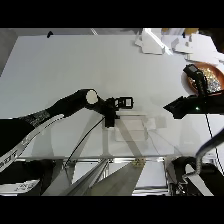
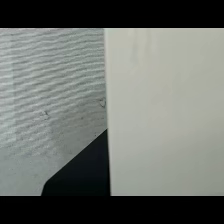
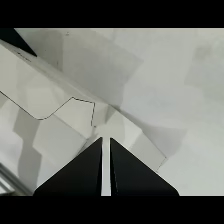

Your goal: Fold the box and place the chain.

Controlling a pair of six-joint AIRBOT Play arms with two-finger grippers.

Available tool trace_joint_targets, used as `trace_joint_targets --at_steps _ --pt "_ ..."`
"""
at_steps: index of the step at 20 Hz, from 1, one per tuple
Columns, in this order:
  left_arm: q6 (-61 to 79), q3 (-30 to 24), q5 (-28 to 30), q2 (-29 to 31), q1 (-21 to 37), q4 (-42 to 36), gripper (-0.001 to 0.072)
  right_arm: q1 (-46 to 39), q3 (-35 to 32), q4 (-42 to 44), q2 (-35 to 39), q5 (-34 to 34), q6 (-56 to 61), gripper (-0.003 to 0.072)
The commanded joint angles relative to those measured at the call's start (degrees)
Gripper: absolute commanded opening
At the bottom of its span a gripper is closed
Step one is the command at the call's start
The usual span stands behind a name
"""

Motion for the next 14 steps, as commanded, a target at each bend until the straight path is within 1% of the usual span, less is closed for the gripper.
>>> trace_joint_targets --at_steps 1,4,7,8,11,13,14 --pt "0.1 0.0 -0.2 0.0 0.0 0.1 0.001 1.3 0.0 -0.4 0.0 0.4 -0.8 0.0022" --pt "0.1 0.0 -0.2 0.0 0.0 0.1 0.001 7.8 -0.1 -2.2 0.0 2.3 -3.1 0.0015" --pt "0.1 0.0 -0.2 0.0 0.0 0.1 0.001 17.7 -0.9 -7.8 0.0 2.2 -6.8 0.0015" --pt "0.1 0.0 -0.2 0.0 0.0 0.1 0.001 20.7 -2.1 -9.1 0.0 1.7 -8.6 0.0015" --pt "0.1 0.0 -0.2 0.0 0.0 0.1 0.001 26.1 -7.4 -9.2 0.0 0.6 -11.3 0.0016" --pt "0.1 0.0 -0.2 0.0 0.0 0.1 0.001 26.6 -11.3 -5.9 0.6 -3.6 -16.4 0.0016" --pt "0.1 0.0 -0.3 0.0 0.0 0.1 0.001 27.7 -13.2 -6.3 1.1 -6.1 -18.9 0.0043"
